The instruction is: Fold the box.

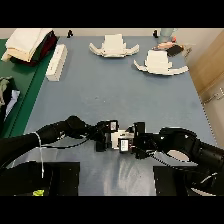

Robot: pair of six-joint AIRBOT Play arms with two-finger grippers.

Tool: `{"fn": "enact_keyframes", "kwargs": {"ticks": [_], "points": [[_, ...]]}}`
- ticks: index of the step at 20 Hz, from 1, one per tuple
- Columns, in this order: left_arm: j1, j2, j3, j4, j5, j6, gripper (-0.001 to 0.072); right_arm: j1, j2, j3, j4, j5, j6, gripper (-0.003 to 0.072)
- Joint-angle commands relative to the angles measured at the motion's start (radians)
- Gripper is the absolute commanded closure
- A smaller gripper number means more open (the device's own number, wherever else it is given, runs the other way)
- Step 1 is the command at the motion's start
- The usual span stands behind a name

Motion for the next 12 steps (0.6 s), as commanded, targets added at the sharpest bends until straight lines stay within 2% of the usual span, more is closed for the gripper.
{"fn": "enact_keyframes", "kwargs": {"ticks": [1,5,7,12], "points": [[0.000,0.000,0.001,0.000,0.000,-0.001,0.0252,0.003,-0.017,0.000,-0.025,-0.006,0.000,0.0102],[0.000,0.000,0.001,0.000,0.000,-0.001,0.0251,0.003,-0.014,0.020,-0.057,-0.007,0.000,0.0113],[0.000,0.000,0.001,0.000,0.001,-0.001,0.0251,0.003,-0.008,0.036,-0.073,-0.006,0.000,0.0168],[0.000,0.000,0.001,0.000,0.000,-0.001,0.0251,0.002,-0.008,0.046,-0.132,-0.008,0.001,0.0168]]}}
